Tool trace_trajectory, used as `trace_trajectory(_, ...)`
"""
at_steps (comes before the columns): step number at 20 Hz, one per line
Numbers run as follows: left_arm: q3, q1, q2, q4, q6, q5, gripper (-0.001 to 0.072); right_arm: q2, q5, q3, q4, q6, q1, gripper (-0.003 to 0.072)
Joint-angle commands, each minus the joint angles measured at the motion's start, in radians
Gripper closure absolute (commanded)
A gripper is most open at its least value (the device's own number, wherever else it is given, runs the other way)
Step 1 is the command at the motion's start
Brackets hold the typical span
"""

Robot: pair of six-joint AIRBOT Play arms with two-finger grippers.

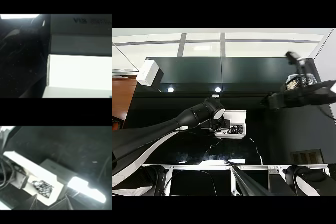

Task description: Fold the box and place the chain.

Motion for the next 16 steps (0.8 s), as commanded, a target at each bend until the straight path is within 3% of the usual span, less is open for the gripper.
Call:
trace_trajectory(1, 0.000, 0.006, -0.003, -0.004, 0.002, -0.003, 0.0678, 0.052, 0.045, 0.018, -0.036, -0.005, -0.080, 0.0280)
trace_trajectory(5, 0.011, 0.006, 0.007, -0.002, 0.000, -0.028, 0.0676, 0.054, 0.085, 0.018, -0.037, -0.005, -0.080, 0.0280)
trace_trajectory(6, 0.020, 0.006, 0.016, 0.000, 0.000, -0.036, 0.0639, 0.054, 0.083, 0.018, -0.037, -0.005, -0.080, 0.0280)
trace_trajectory(7, 0.028, 0.006, 0.029, 0.005, 0.000, -0.034, 0.0463, 0.054, 0.078, 0.018, -0.037, -0.005, -0.080, 0.0280)
trace_trajectory(8, 0.032, 0.005, 0.048, 0.019, 0.005, -0.034, 0.0179, 0.054, 0.071, 0.018, -0.037, -0.005, -0.080, 0.0279)
trace_trajectory(9, 0.032, 0.005, 0.074, 0.042, 0.005, -0.035, 0.0058, 0.054, 0.065, 0.018, -0.037, -0.005, -0.080, 0.0280)
trace_trajectory(14, 0.024, 0.006, 0.269, 0.166, 0.184, -0.055, 0.0058, 0.054, 0.058, 0.018, -0.040, -0.004, -0.080, 0.0279)
trace_trajectory(16, -0.030, 0.024, 0.367, 0.277, 0.222, -0.080, 0.0059, 0.054, 0.056, 0.018, -0.040, -0.004, -0.080, 0.0280)
